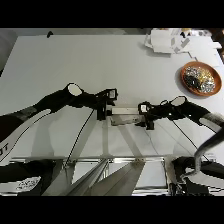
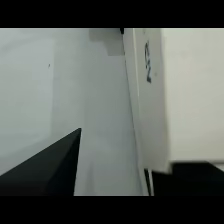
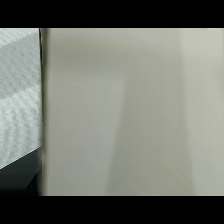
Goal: Fold the box and place the chain.
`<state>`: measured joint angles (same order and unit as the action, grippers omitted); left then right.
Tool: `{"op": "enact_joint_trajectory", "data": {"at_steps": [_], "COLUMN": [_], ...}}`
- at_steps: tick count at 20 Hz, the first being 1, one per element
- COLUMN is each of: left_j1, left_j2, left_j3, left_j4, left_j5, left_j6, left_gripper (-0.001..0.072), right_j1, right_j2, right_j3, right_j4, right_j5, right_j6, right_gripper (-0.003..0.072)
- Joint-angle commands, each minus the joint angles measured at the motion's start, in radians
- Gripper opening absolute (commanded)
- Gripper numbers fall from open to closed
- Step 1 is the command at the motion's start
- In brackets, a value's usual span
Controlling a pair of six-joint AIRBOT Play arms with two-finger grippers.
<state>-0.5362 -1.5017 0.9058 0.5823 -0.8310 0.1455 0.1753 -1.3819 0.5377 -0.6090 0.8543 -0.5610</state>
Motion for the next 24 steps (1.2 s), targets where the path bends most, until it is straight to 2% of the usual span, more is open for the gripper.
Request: {"op": "enact_joint_trajectory", "data": {"at_steps": [1, 4, 7, 8, 11, 14, 16, 18, 22, 24], "left_j1": [0.001, 0.001, 0.000, -0.003, -0.020, -0.079, -0.129, -0.172, -0.176, -0.173], "left_j2": [0.089, 0.190, 0.298, 0.327, 0.375, 0.354, 0.315, 0.260, 0.164, 0.111], "left_j3": [0.000, 0.000, 0.000, 0.000, 0.000, 0.000, 0.000, 0.000, 0.000, 0.000], "left_j4": [0.193, 0.346, 0.374, 0.367, 0.327, 0.299, 0.273, 0.232, 0.166, 0.168], "left_j5": [-0.009, -0.019, -0.045, -0.066, -0.182, -0.274, -0.250, -0.143, 0.285, 0.406], "left_j6": [-0.149, -0.290, -0.356, -0.356, -0.355, -0.364, -0.382, -0.391, -0.620, -0.726], "left_gripper": [0.0532, 0.0531, 0.0524, 0.0459, 0.0002, 0.0002, 0.0002, 0.0002, 0.0002, 0.0002], "right_j1": [-0.001, -0.001, -0.001, -0.001, -0.001, -0.001, -0.001, -0.001, -0.001, -0.001], "right_j2": [0.000, 0.000, 0.000, 0.000, 0.000, 0.000, 0.000, 0.000, 0.000, 0.000], "right_j3": [0.000, 0.000, 0.000, 0.000, 0.000, 0.000, 0.000, 0.000, 0.000, 0.000], "right_j4": [0.003, 0.003, 0.003, 0.003, 0.004, 0.004, 0.003, 0.003, 0.003, 0.003], "right_j5": [0.002, 0.002, 0.002, 0.002, 0.002, 0.002, 0.002, 0.002, 0.002, 0.002], "right_j6": [0.006, 0.006, 0.006, 0.006, 0.006, 0.006, 0.006, 0.006, 0.006, 0.006], "right_gripper": [0.0411, 0.0411, 0.0411, 0.0411, 0.0411, 0.0411, 0.0411, 0.0411, 0.0411, 0.0411]}}
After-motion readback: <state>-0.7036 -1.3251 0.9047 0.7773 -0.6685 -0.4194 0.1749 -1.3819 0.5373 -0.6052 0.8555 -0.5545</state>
